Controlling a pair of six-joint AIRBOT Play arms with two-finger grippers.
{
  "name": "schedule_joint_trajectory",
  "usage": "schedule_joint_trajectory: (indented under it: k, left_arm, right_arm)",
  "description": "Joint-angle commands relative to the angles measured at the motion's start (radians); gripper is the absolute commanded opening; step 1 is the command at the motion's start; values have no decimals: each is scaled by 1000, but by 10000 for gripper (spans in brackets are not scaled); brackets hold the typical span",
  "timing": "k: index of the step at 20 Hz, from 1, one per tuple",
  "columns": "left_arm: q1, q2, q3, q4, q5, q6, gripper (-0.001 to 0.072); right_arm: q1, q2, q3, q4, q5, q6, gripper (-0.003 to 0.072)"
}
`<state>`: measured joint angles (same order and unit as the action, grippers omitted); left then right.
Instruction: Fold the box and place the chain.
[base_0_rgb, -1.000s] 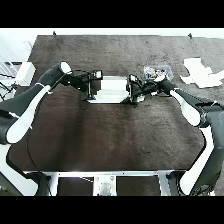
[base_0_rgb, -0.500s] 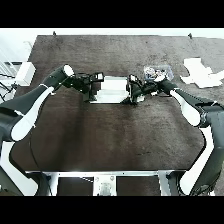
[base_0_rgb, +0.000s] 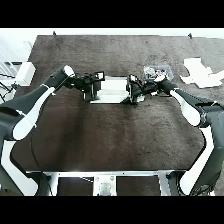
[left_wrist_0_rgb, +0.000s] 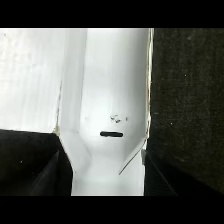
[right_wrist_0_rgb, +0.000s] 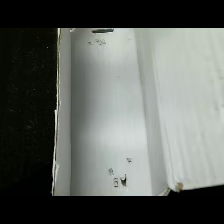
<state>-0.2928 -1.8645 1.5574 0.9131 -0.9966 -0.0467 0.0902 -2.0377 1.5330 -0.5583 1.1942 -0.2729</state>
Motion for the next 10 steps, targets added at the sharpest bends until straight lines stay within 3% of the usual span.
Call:
schedule_joint_trajectory:
  k: [1,8,9,10]
  left_arm:
    - [1,-15,0,-9,-9,27,586]
    - [1,-16,1,-24,12,30,571]
    - [0,-16,1,-26,11,31,410]
    - [1,-16,1,-34,10,33,415]
  right_arm:
    - [0,-1,0,0,0,0,502]
    - [0,-1,0,0,0,0,502]
    - [0,-1,0,0,0,0,502]
    - [0,-1,0,0,0,0,502]
